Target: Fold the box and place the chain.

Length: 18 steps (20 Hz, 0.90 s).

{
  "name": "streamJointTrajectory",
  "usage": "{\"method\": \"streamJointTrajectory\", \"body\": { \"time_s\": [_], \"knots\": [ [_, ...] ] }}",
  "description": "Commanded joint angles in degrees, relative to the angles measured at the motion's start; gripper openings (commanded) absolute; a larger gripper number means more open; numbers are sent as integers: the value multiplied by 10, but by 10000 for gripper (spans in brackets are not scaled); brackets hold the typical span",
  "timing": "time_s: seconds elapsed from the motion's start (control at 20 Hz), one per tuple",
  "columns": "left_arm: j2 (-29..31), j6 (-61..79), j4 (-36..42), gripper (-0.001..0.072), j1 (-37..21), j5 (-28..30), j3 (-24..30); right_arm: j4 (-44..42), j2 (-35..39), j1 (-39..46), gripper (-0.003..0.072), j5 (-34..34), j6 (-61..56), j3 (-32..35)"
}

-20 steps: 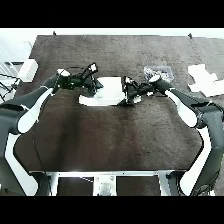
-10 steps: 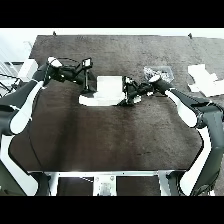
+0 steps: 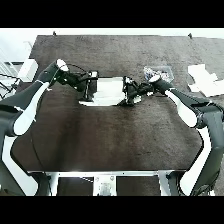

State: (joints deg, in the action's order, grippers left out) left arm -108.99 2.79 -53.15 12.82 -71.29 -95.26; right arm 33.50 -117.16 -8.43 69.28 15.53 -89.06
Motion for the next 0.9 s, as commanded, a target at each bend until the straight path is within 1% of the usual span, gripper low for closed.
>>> {"method": "streamJointTrajectory", "body": {
  "time_s": [0.0,0.15,0.4,0.45,0.5,0.55,0.85],
  "knots": [
    [-1,-8,-20,659,10,8,12,0,0,-1,588,0,0,0],
    [-1,-10,-16,659,10,20,21,0,0,-1,588,0,0,0],
    [-1,-10,34,657,10,31,21,0,0,-1,588,0,0,0],
    [-1,-11,39,615,10,33,21,0,0,-1,588,0,0,0],
    [-1,-11,39,432,10,33,21,0,0,-1,588,0,0,0],
    [-1,-13,39,413,10,33,21,0,0,-1,588,0,0,0],
    [-1,-12,39,412,10,34,21,0,0,-1,588,0,0,0]
  ]
}}
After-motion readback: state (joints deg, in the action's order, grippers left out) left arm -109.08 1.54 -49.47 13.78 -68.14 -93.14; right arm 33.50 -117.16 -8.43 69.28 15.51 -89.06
